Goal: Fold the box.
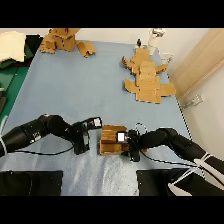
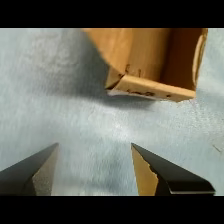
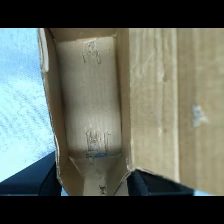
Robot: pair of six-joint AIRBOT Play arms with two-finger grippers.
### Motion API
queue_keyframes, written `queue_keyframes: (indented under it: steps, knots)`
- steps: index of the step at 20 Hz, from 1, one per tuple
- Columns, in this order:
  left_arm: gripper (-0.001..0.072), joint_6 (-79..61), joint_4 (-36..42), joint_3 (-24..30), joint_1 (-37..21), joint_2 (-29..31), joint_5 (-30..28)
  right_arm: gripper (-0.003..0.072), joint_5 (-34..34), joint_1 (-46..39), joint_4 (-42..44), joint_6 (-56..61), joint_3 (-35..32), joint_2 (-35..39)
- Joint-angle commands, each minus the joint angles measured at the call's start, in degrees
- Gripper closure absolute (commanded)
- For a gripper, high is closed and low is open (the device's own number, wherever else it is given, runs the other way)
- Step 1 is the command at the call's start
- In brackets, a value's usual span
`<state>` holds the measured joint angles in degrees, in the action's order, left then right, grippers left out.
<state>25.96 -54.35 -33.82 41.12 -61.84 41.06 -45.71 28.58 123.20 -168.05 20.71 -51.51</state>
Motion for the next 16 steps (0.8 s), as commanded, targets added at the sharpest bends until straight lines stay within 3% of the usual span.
queue_keyframes:
  steps: [1, 3, 8, 16]
  knots:
    - [-0.0011, -11.1, 6.6, 1.7, 4.5, -1.2, -6.3, 0.0246, 0.0, 0.1, 0.0, 0.0, 0.0, 0.0]
    - [-0.0011, -14.8, 10.9, 2.4, 6.0, -1.2, -6.6, 0.0246, 0.0, 0.1, 0.0, 0.0, 0.0, 0.0]
    - [-0.0011, -17.7, 11.5, 4.7, 6.0, -1.1, -7.3, 0.0246, 0.0, 0.1, 0.0, 0.0, 0.0, 0.0]
    - [-0.0011, -26.8, 23.5, 6.5, 5.9, -1.2, -11.2, 0.0246, 0.0, 0.1, 0.0, 0.0, 0.0, 0.0]
